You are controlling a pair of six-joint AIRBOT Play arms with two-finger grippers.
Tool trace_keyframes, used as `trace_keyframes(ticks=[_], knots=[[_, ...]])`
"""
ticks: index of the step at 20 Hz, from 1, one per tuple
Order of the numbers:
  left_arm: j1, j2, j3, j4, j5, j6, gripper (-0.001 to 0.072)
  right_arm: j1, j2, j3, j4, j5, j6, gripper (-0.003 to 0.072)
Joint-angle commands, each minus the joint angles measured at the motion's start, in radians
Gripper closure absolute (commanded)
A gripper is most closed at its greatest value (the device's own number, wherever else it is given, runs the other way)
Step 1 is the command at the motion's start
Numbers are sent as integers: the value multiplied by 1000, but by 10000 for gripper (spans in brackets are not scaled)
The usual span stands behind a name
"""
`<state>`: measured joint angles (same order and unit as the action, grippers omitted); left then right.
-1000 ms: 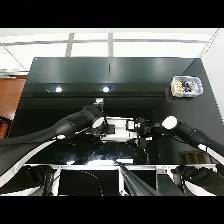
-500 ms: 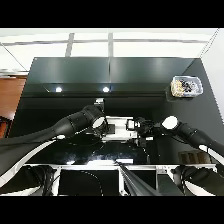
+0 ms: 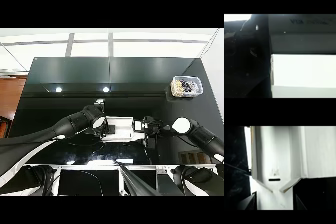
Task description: Fold the box and place the chain.
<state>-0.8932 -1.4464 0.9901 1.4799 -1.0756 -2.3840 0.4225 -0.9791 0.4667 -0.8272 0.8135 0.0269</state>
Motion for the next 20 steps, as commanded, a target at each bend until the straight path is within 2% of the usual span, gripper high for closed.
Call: trace_keyframes(ticks=[1,4,7,11,12,20], knots=[[0,0,0,3,-3,-2,680,-3,18,-9,-60,20,16,86],[0,0,0,3,-3,-2,680,-3,6,-10,-19,-6,-21,87],[0,0,0,3,-3,-2,680,-1,-29,-11,84,-41,-100,88],[0,0,0,3,-3,-2,679,-1,-40,-11,158,-54,-128,332],[1,0,0,3,-3,-2,680,-1,-40,-11,158,-53,-115,467],[1,0,0,0,-3,-2,679,58,-109,-11,303,-77,-90,484]])
